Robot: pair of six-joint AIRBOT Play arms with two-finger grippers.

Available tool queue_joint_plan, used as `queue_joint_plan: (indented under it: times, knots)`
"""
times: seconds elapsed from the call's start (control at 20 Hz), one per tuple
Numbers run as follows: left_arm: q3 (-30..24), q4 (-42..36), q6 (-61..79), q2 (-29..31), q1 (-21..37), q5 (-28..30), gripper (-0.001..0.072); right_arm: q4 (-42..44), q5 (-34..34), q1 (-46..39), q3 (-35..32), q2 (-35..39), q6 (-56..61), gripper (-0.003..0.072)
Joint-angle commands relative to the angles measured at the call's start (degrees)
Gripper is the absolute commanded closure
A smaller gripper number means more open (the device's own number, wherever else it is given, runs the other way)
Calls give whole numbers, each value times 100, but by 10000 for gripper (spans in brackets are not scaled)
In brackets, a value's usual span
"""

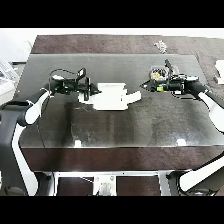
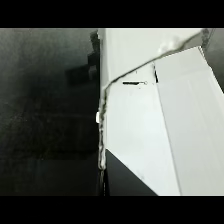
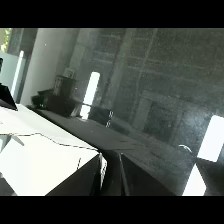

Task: Fold the box and place the chain.

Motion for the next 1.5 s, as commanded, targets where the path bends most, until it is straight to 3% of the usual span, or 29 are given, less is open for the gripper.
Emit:
queue_joint_plan:
  times: [0.0,0.7,0.85,1.15,1.2,1.25,1.3,1.45]
  knots:
    - [-11,127,61,-17,4,44,694,2,-4,7,-2,-4,-13,530]
    - [-15,188,-2,-28,4,94,688,31,-2,2,0,-2,-4,534]
    - [-15,186,-107,-26,4,92,688,409,15,-13,15,103,-66,536]
    - [-15,157,-105,-22,4,105,688,791,-144,367,-852,1696,-1952,534]
    - [-15,157,-105,-22,4,105,688,730,-151,544,-1123,2004,-2822,449]
    - [-15,160,-105,-24,4,105,688,625,-166,743,-1370,2256,-3560,110]
    - [-15,157,-105,-22,4,105,688,509,-238,946,-1580,2446,-4120,4]
    - [-15,157,-105,-22,4,105,688,-459,-610,1499,-1781,2544,-4916,4]
